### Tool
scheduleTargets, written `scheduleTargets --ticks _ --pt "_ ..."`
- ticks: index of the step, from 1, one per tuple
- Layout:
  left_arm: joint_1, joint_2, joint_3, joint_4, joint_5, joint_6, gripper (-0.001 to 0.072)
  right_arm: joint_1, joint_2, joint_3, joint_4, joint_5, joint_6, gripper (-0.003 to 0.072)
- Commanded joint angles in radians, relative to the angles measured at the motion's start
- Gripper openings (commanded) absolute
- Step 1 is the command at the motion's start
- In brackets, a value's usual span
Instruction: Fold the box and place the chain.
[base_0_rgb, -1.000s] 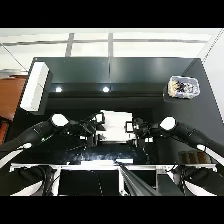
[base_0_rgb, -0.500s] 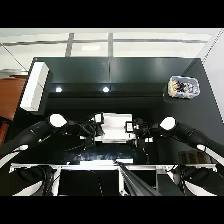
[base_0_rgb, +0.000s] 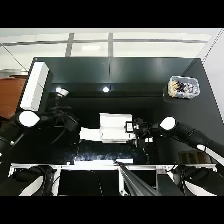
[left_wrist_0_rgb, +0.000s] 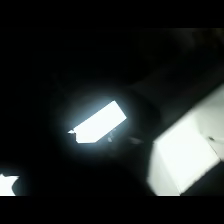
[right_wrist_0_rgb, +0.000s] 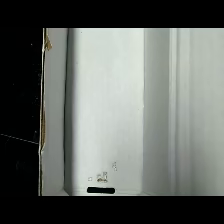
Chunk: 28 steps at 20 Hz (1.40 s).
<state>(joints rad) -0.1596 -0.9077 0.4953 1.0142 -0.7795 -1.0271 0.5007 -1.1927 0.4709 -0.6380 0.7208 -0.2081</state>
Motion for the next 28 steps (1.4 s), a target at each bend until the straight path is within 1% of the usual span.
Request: scheduleTargets --ticks 1,3,4,6,8,10,11,13,15,17,19,20,22,23,24,25,28 --pt "0.184 -0.021 -0.026 -0.069 -0.097 -0.288 0.0032 0.001 0.000 0.000 0.002 0.001 0.001 0.0347" --pt "0.203 -0.093 -0.053 -0.171 -0.197 -0.211 0.0032 0.001 0.000 0.000 0.002 0.000 0.001 0.0347" --pt "0.201 -0.129 -0.063 -0.197 -0.227 -0.202 0.0032 0.001 0.000 0.000 0.002 0.000 0.001 0.0346" --pt "0.202 -0.198 -0.069 -0.260 -0.222 -0.203 0.0032 0.001 0.000 0.000 0.002 0.001 0.001 0.0346" --pt "0.190 -0.262 -0.069 -0.353 -0.232 -0.195 0.0032 0.001 0.000 0.000 0.002 0.001 0.001 0.0347" --pt "0.150 -0.305 -0.069 -0.423 -0.231 -0.073 0.0031 0.001 0.000 0.000 0.002 0.000 0.001 0.0347" --pt "0.121 -0.315 -0.069 -0.452 -0.223 -0.019 0.0029 0.001 0.000 0.000 0.002 0.001 0.001 0.0346" --pt "0.054 -0.318 -0.069 -0.457 -0.163 -0.032 0.0029 0.001 0.000 0.000 0.002 0.001 0.001 0.0347" --pt "0.010 -0.319 -0.069 -0.457 -0.128 -0.056 0.0029 0.001 0.000 0.000 0.002 0.000 0.002 0.0346" --pt "-0.006 -0.319 -0.069 -0.458 -0.134 -0.058 0.0030 0.001 0.000 0.000 0.002 0.001 0.002 0.0347" --pt "-0.008 -0.319 -0.069 -0.458 -0.162 -0.058 0.0031 0.001 0.000 0.000 0.002 0.000 0.001 0.0346" --pt "-0.008 -0.318 -0.068 -0.458 -0.172 -0.058 0.0045 0.001 0.000 0.000 0.002 0.000 0.001 0.0346" --pt "-0.008 -0.317 -0.055 -0.465 -0.201 -0.057 0.0271 0.001 0.000 0.000 0.002 0.000 0.002 0.0346" --pt "-0.008 -0.316 -0.041 -0.465 -0.228 -0.057 0.0408 0.001 0.000 0.000 0.002 0.000 0.002 0.0347" --pt "-0.008 -0.316 -0.020 -0.465 -0.269 -0.052 0.0587 0.001 0.000 0.000 0.002 0.001 0.002 0.0347" --pt "-0.008 -0.316 0.000 -0.465 -0.303 -0.054 0.0632 0.001 0.000 0.000 0.002 0.001 0.002 0.0347" --pt "-0.014 -0.313 0.062 -0.472 -0.372 -0.077 0.0632 0.001 0.000 0.000 0.002 0.001 0.002 0.0347"
